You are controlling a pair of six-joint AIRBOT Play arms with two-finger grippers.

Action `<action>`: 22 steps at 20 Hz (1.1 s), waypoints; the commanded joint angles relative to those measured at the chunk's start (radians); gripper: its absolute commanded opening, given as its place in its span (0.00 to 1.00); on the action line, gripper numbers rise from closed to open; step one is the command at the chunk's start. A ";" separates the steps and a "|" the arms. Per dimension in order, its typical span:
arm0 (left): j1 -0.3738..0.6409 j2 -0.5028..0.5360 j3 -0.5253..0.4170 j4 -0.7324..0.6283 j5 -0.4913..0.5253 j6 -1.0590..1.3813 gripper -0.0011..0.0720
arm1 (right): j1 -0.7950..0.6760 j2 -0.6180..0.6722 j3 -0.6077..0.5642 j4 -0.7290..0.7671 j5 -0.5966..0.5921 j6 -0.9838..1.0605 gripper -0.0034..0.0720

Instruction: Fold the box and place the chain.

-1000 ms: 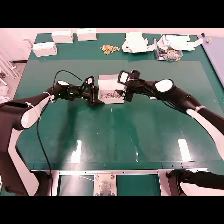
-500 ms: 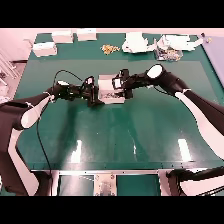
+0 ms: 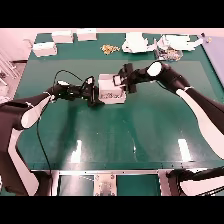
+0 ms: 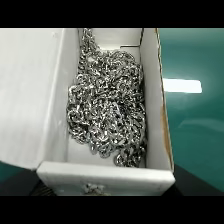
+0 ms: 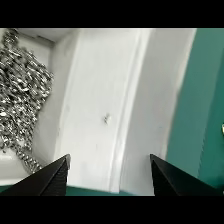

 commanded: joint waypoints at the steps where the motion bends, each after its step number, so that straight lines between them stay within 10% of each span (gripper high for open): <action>1: 0.000 0.000 0.001 0.000 0.001 0.000 0.41 | -0.081 0.032 0.002 -0.013 0.103 0.324 0.82; 17: 0.001 0.000 0.001 0.000 0.000 0.000 0.41 | -0.222 -0.155 -0.159 0.454 0.186 -0.141 0.81; 22: 0.001 0.000 0.001 0.000 0.000 0.000 0.41 | -0.203 -0.181 -0.159 0.498 0.163 -0.211 0.63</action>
